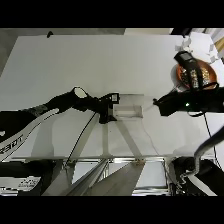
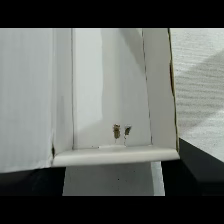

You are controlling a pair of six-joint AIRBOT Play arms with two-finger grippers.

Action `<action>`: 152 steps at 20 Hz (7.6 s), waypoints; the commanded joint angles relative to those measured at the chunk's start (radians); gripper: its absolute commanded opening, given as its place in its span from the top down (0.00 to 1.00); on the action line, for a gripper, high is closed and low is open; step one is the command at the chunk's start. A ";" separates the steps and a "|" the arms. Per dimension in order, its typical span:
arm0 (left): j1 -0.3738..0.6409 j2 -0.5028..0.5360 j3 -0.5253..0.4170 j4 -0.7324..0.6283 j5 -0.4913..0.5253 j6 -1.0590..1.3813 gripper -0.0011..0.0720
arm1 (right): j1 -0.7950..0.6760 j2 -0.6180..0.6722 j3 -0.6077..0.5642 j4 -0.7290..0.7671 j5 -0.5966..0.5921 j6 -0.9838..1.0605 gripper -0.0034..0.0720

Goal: Fold the box and place the chain.

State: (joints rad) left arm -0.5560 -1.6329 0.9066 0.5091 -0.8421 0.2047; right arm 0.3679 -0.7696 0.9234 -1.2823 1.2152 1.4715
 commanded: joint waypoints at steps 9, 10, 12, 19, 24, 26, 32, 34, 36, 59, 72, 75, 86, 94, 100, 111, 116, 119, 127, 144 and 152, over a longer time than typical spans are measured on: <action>0.001 0.000 0.000 0.000 0.000 0.000 0.70 | 0.333 -0.283 -0.072 -0.019 -0.327 0.103 0.94; 0.001 0.000 0.000 0.000 0.000 0.000 0.70 | 0.343 -0.327 -0.072 -0.018 -0.351 0.103 0.94; 0.001 0.000 0.000 0.000 0.000 0.000 0.70 | 0.354 -0.403 -0.072 -0.019 -0.392 0.103 0.94; 0.001 0.000 0.000 0.000 0.000 0.000 0.70 | 0.354 -0.527 -0.072 -0.016 -0.484 0.103 0.94; 0.001 0.000 0.000 0.000 0.000 0.000 0.70 | 0.334 -0.512 -0.071 -0.015 -0.493 0.103 0.71; 0.001 0.000 0.000 0.000 0.000 0.000 0.70 | 0.298 -0.466 -0.071 -0.016 -0.486 0.103 0.71; 0.001 0.000 0.000 0.000 0.000 0.000 0.70 | 0.073 -0.247 -0.071 -0.132 -0.279 0.103 0.71; 0.001 0.000 0.000 0.000 0.000 0.000 0.70 | -0.038 -0.229 -0.071 -0.214 -0.214 0.103 0.71; 0.001 0.000 0.000 0.000 0.000 0.000 0.70 | -0.137 -0.242 -0.072 -0.292 -0.207 0.103 0.71; 0.001 0.000 0.000 0.000 0.000 0.000 0.70 | -0.199 -0.624 -0.072 -0.213 -0.372 0.206 0.65; 0.001 0.000 0.000 0.000 0.000 0.000 0.70 | -0.111 -0.558 -0.072 -0.214 -0.354 0.177 0.94; 0.001 0.000 0.000 0.000 0.000 0.000 0.70 | -0.048 -0.448 -0.072 -0.214 -0.299 0.177 0.94; 0.001 0.000 0.000 0.000 0.000 0.000 0.70 | 0.311 -0.149 -0.071 -0.209 -0.205 0.312 0.94; 0.001 0.000 0.000 0.000 0.000 0.000 0.70 | 0.455 -0.272 -0.072 -0.194 -0.478 0.349 0.94; 0.001 0.000 0.000 0.000 0.000 0.000 0.70 | 0.428 -0.443 -0.072 -0.195 -0.530 0.362 0.94; 0.001 0.000 0.000 0.000 0.000 0.000 0.70 | 0.283 -0.334 -0.071 -0.227 -0.288 0.323 0.71; 0.001 0.000 0.000 0.000 0.000 0.000 0.70 | 0.040 -0.231 -0.072 -0.237 -0.186 0.243 0.73; 0.001 0.000 0.000 0.000 0.000 0.000 0.70 | -0.085 -0.250 -0.072 -0.254 -0.210 0.221 0.73; 0.001 0.000 0.000 0.000 0.000 0.000 0.70 | -0.214 -0.487 -0.072 -0.267 -0.290 0.168 0.72; 0.001 0.000 0.000 0.000 0.000 0.000 0.70 | -0.219 -0.619 -0.072 -0.270 -0.446 0.169 0.62; 0.001 0.000 0.000 0.000 0.000 0.000 0.70 | -0.218 -0.613 -0.072 -0.270 -0.437 0.166 0.94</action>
State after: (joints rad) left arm -0.5560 -1.6329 0.9066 0.5087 -0.8417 0.2047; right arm 0.1467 -1.3888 0.8516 -1.5524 0.7677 1.6405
